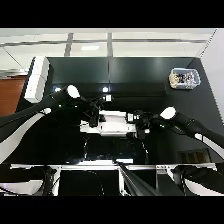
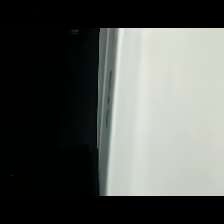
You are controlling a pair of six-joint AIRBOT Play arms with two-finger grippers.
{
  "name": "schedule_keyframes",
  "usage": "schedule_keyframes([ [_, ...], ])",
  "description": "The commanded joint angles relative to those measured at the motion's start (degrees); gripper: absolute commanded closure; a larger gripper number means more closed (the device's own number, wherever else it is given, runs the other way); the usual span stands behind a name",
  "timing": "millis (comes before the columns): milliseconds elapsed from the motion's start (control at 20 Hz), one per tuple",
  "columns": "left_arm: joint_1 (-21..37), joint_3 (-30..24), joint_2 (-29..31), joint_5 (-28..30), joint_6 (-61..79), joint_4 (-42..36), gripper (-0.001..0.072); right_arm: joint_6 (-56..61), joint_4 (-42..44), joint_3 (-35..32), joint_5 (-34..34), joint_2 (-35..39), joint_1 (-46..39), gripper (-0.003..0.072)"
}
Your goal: Fold the box and place the chain.
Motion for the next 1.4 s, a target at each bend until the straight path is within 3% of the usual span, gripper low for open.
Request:
schedule_keyframes([
  [0, -0.02, -0.92, 1.38, 0.37, 0.11, 0.83, 0.069, -0.09, -0.04, -0.04, 0.13, -0.31, 0.04, -0.0023],
  [200, -0.59, -5.88, 4.85, 4.68, 0.76, 1.55, 0.069, -0.13, -0.04, -0.02, 0.24, -0.31, 0.04, -0.0023],
  [500, -2.69, -6.6, 4.9, 11.02, 2.32, 1.6, 0.0688, -0.33, -0.04, -0.02, 0.22, -0.31, 0.04, -0.0023],
  [1350, -2.64, -6.6, 4.9, 9.05, 1.97, 1.55, 0.0684, 1.09, -0.04, 0.04, -1.55, -1.33, 0.46, -0.0022],
])
